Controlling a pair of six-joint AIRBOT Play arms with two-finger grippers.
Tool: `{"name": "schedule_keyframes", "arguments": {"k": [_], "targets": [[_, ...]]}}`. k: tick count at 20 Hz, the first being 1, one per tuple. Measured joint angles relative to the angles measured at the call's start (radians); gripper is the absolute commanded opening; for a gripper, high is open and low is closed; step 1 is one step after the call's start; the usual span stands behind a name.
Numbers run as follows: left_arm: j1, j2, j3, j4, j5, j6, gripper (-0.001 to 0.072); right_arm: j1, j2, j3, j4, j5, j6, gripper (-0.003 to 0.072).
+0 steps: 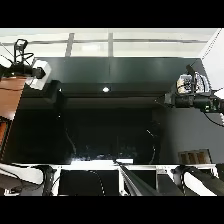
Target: Fold the box and place the chain.
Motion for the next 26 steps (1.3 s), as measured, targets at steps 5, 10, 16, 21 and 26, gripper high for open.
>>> {"name": "schedule_keyframes", "arguments": {"k": [5,10,16,21,26], "targets": [[0.034,-0.214,0.231,0.025,-0.007,-0.111,0.0624,0.0,0.0,0.0,0.0,0.004,0.018,0.0018],[0.034,-0.31,0.411,0.057,-0.117,-0.169,0.0715,0.0,0.0,0.001,0.0,0.013,0.029,0.0018],[0.036,-0.173,0.549,0.119,-0.445,-0.277,0.0029,0.0,0.023,0.076,-0.051,0.071,0.033,0.0018],[0.019,0.205,0.208,0.117,-0.515,-0.372,0.0029,0.0,0.114,0.133,-0.169,0.119,0.051,0.0016],[-0.047,0.69,-0.365,0.055,-0.327,-0.355,0.0031,0.0,0.237,-0.016,-0.264,-0.098,0.031,0.0018]]}}
